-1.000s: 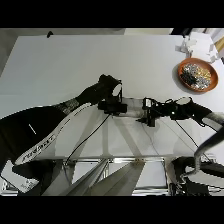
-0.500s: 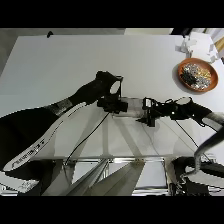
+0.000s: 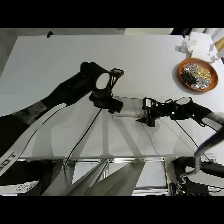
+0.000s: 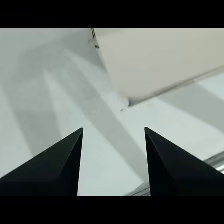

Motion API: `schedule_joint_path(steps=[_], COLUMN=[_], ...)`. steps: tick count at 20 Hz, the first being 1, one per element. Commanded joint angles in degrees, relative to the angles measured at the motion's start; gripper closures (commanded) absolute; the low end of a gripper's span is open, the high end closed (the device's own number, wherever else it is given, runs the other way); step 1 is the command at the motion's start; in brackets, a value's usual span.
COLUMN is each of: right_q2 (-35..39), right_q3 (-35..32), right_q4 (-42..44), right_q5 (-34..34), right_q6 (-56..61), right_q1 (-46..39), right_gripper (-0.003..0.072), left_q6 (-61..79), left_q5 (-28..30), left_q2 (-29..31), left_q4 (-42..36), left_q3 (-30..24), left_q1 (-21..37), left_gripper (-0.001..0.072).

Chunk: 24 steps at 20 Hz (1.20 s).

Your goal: Fold the box and place the chain.

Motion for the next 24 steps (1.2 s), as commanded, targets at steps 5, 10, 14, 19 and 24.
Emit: schedule_joint_path(steps=[5, 10, 14, 19, 24], right_q2=[0.04, 0.04, 0.04, 0.04, 0.04], right_q3=[0.0, 0.0, 0.0, 0.0, 0.0], right_q4=[0.0, 0.0, 0.02, 0.0, 0.0], right_q5=[0.02, 0.02, 0.02, 0.02, 0.02], right_q6=[0.02, 0.02, 0.02, 0.02, 0.02], right_q1=[0.0, 0.02, 0.02, 0.02, 0.02], right_gripper=[0.0363, 0.0363, 0.0363, 0.0363, 0.0363], left_q6=[39.17, 84.72, 111.19, 133.0, 134.27], left_q5=[6.38, 19.15, 21.97, 23.47, 21.9], left_q2=[14.1, 17.0, 13.16, 3.96, -4.0], left_q4=[-8.39, -21.7, -30.84, -44.26, -51.52], left_q3=[-18.32, -34.25, -36.74, -36.68, -31.95], left_q1=[7.89, 15.06, 19.17, 20.94, 22.27], left_gripper=[0.027, 0.0016, 0.0015, 0.0012, 0.0012])
